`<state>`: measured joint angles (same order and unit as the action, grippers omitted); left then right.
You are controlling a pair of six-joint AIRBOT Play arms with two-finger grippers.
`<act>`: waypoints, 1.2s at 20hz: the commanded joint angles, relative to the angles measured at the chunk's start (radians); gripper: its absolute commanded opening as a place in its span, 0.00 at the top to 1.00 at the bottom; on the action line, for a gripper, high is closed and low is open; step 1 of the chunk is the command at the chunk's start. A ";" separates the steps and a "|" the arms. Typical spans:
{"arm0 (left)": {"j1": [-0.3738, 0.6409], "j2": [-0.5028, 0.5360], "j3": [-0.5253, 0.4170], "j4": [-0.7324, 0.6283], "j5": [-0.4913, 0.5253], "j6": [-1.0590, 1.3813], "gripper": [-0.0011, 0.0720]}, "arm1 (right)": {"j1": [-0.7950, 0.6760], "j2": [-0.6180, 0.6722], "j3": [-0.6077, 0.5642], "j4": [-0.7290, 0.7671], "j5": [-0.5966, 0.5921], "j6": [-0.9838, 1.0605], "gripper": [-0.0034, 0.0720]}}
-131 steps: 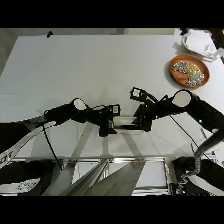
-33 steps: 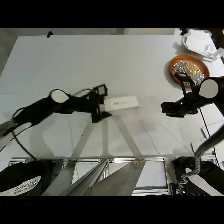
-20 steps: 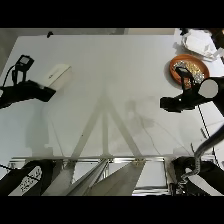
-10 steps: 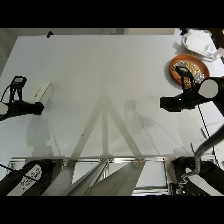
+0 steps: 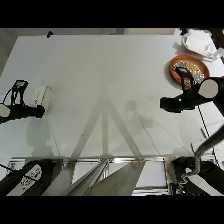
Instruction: Fold the box and place the chain.
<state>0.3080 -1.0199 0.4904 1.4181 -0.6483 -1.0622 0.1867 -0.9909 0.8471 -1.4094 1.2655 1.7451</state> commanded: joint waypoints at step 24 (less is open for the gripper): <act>-0.172 0.419 -0.004 -0.220 -0.399 -0.001 0.04 | -0.001 0.000 0.000 0.000 0.006 -0.029 0.92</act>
